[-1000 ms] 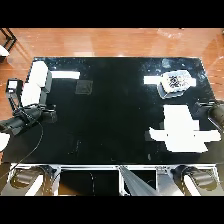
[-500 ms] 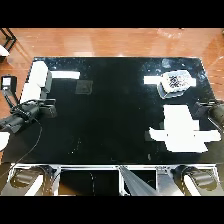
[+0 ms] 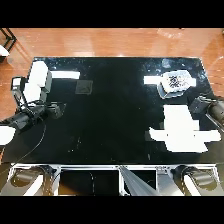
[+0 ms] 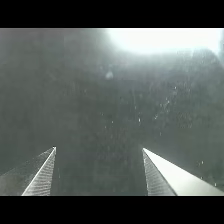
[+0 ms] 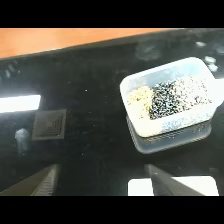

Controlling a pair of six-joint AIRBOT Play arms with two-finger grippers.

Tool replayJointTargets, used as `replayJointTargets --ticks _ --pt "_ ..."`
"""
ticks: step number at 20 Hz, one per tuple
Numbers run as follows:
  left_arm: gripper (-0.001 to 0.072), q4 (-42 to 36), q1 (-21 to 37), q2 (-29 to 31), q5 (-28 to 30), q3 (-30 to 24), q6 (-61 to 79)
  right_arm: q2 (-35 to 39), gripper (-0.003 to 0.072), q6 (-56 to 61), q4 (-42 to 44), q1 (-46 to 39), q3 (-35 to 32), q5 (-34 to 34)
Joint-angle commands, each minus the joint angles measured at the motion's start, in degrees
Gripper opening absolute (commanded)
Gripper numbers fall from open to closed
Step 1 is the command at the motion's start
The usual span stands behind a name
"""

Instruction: Fold the box and place the chain.

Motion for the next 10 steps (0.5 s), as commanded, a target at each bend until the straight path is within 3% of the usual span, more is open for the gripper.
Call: replayJointTargets --ticks 1,5,8,10 --pt "0.0625 0.52 -0.02 -1.38 -5.18 -0.02 2.27 -2.62 0.0705 4.11 -3.34 -1.27 -0.04 1.22" --pt "0.0625 0.33 -0.02 -2.21 -7.54 -0.02 2.91 -14.21 0.0704 7.89 -12.15 -14.93 1.75 8.41" --pt "0.0626 0.28 -0.02 -2.23 -7.28 -0.02 2.91 -24.94 0.0704 1.6 -8.44 -32.83 8.04 9.05" --pt "0.0626 0.28 -0.02 -2.27 -7.28 -0.02 2.97 -32.74 0.0704 -5.18 -2.86 -45.44 13.68 13.33"
